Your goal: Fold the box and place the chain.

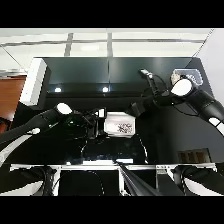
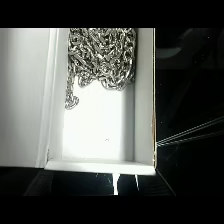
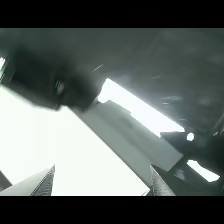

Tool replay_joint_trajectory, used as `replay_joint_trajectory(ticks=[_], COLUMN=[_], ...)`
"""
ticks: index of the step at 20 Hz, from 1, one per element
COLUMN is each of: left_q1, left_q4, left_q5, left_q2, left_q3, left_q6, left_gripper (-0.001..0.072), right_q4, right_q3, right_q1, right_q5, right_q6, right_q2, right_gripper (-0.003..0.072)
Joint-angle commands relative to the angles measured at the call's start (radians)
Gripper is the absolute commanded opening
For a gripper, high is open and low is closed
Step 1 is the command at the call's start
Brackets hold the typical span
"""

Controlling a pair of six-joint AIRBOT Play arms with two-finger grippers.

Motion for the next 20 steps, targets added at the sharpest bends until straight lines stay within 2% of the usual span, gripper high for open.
replay_joint_trajectory(ticks=[1,6,19,20], left_q1=[0.000,0.000,0.000,0.000], left_q4=[0.010,0.031,0.031,0.031], left_q5=[0.001,0.000,0.002,0.002], left_q2=[0.000,0.000,0.000,0.000], left_q3=[0.000,0.000,0.000,0.000], left_q6=[0.000,0.000,0.000,0.000], left_gripper=[0.0461,0.0461,0.0461,0.0461], right_q4=[0.023,0.008,-0.042,-0.043], right_q3=[0.000,0.000,-0.029,-0.029], right_q1=[0.022,0.076,0.129,0.129], right_q5=[0.103,0.093,0.047,0.048], right_q6=[-0.355,-0.560,-0.611,-0.611], right_q2=[-0.013,-0.014,-0.050,-0.050], right_gripper=[0.0701,0.0701,0.0699,0.0631])
